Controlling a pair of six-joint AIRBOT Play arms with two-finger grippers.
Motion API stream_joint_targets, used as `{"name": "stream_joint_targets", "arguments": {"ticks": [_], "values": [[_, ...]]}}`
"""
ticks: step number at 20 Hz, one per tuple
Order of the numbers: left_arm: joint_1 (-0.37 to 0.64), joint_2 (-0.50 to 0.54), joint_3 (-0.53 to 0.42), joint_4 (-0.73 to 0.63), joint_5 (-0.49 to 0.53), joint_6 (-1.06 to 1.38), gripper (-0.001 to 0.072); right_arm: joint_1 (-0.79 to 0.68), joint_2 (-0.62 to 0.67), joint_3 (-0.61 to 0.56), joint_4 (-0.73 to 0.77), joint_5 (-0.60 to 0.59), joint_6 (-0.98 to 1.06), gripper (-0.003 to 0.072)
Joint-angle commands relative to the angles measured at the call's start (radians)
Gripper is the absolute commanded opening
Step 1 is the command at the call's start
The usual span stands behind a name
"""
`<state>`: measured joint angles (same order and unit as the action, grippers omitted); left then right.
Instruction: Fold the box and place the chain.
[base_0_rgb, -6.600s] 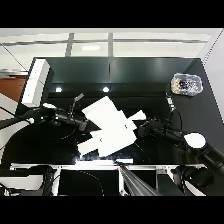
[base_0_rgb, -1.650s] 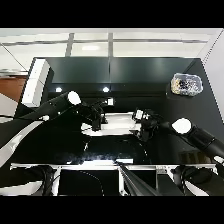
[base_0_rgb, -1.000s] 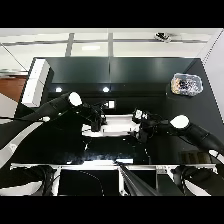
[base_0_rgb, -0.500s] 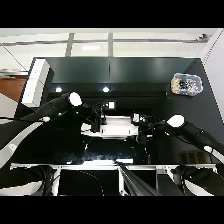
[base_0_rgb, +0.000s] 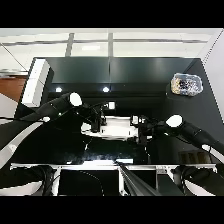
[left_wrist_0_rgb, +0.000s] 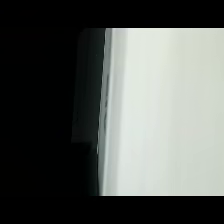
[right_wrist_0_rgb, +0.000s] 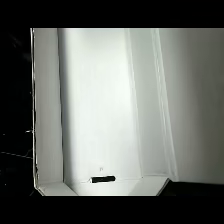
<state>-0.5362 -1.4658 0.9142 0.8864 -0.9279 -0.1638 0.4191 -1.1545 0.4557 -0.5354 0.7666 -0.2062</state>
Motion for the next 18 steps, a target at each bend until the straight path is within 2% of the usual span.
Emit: {"name": "stream_joint_targets", "arguments": {"ticks": [1, 18], "values": [[-0.001, 0.0, 0.0, 0.0, 0.001, -0.001, 0.0031, 0.001, -0.004, 0.0, 0.005, 0.0, 0.0, 0.0707], [-0.001, 0.0, 0.0, 0.0, 0.005, -0.001, 0.0031, 0.054, -0.026, 0.001, -0.042, -0.069, 0.021, 0.0705]]}}
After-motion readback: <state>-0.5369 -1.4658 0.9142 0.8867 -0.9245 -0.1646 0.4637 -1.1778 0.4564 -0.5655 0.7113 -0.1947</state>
